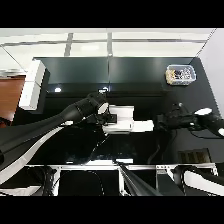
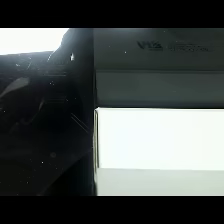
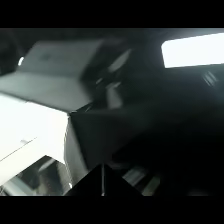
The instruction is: Fold the box and place the chain.
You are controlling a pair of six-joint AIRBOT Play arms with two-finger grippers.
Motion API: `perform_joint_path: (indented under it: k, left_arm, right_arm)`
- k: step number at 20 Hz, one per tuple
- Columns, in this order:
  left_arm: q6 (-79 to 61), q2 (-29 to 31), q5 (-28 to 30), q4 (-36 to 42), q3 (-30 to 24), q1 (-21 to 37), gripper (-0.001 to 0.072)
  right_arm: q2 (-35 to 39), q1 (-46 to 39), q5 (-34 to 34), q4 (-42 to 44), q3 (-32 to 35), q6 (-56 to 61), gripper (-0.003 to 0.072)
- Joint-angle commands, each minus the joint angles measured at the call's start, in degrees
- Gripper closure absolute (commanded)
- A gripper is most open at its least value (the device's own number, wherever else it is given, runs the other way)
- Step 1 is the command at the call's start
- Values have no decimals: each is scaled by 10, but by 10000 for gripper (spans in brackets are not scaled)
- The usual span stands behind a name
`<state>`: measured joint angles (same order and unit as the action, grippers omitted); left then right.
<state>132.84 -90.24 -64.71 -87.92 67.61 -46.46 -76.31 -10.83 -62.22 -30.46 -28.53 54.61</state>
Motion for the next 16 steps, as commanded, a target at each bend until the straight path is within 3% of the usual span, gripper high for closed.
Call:
perform_joint_path:
  k: [1, 5, 6, 8, 11, 13, 16]
  left_arm:
    - [0, 0, -1, 1, 0, 0, 682]
    - [0, 0, -3, 2, 0, 0, 682]
    - [0, 0, -3, 1, 0, 0, 682]
    - [0, 0, -3, 2, 0, 0, 682]
    - [0, 0, -3, 2, 0, 0, 682]
    - [0, 0, -3, 2, 0, 0, 683]
    - [0, 0, -3, 2, 0, 0, 682]
  right_arm:
    - [-41, 67, 8, 106, 3, -98, 674]
    - [-40, 85, -37, 134, -31, -147, 672]
    - [-40, 85, -48, 133, -39, -145, 617]
    - [-40, 85, -73, 133, -55, -143, 86]
    - [-40, 86, -117, 130, -77, -124, 70]
    - [-40, 98, -124, 128, -82, -97, 202]
    - [-40, 136, -118, 124, -86, -83, 203]
